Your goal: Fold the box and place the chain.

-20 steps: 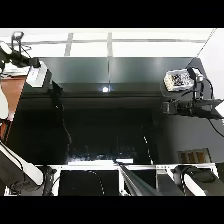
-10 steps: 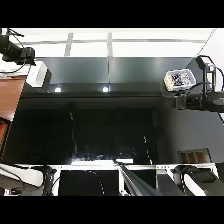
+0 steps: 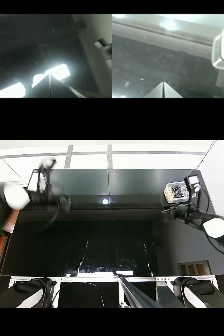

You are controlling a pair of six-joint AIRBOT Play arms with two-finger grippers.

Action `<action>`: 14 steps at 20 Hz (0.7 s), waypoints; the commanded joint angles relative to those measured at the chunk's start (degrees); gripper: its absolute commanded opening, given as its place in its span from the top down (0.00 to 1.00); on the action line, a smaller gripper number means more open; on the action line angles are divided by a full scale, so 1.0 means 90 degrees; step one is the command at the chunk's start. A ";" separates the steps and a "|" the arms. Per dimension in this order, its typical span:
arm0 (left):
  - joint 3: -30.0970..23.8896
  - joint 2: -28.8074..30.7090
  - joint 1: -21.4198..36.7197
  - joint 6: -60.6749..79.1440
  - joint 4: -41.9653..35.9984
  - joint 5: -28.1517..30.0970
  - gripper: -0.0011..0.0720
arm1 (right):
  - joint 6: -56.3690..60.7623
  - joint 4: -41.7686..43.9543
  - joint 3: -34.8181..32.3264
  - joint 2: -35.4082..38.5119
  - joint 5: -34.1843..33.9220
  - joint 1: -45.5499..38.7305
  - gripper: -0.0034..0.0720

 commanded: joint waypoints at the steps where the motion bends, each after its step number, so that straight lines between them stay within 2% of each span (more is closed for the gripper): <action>1: -0.2259 0.1610 -0.0563 -0.0476 0.0415 0.1574 0.95 | -0.0061 -0.0141 -0.0539 -0.0005 -0.0639 0.0053 0.94; 5: -0.2334 0.2103 -0.0187 -0.0600 0.0381 0.1501 0.95 | -0.0058 -0.0141 -0.0539 -0.0005 -0.0488 0.0053 0.94; 14: -0.2334 0.2079 -0.0187 -0.0600 0.0384 0.1545 0.95 | -0.0058 -0.0141 -0.0539 -0.0005 -0.0488 0.0053 0.94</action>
